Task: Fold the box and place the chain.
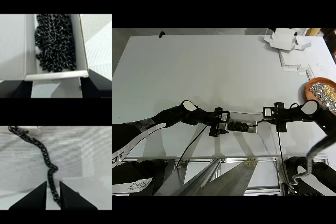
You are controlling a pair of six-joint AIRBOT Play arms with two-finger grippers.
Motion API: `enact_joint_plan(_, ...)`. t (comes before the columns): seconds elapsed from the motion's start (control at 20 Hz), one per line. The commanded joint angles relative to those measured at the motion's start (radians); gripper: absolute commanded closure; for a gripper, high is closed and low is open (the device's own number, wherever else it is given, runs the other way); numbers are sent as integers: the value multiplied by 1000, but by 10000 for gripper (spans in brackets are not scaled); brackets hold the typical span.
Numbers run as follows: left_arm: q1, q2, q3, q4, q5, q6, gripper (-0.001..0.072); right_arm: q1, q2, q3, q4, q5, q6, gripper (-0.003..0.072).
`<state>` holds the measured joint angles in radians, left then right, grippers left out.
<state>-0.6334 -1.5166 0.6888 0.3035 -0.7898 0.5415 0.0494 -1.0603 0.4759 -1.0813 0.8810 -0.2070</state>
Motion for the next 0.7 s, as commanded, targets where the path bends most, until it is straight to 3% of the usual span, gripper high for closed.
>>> enact_joint_plan(0.0,0,0,0,0,0,0,395,-1,-40,0,4,-37,-13,506)
enact_joint_plan(0.3,0,0,0,0,0,0,395,-1,-50,0,11,-47,-38,517)
enact_joint_plan(0.4,0,0,0,0,0,0,395,-1,-50,0,10,-23,-38,593)
enact_joint_plan(0.65,0,0,0,0,0,0,395,-1,-5,0,5,11,-37,673)
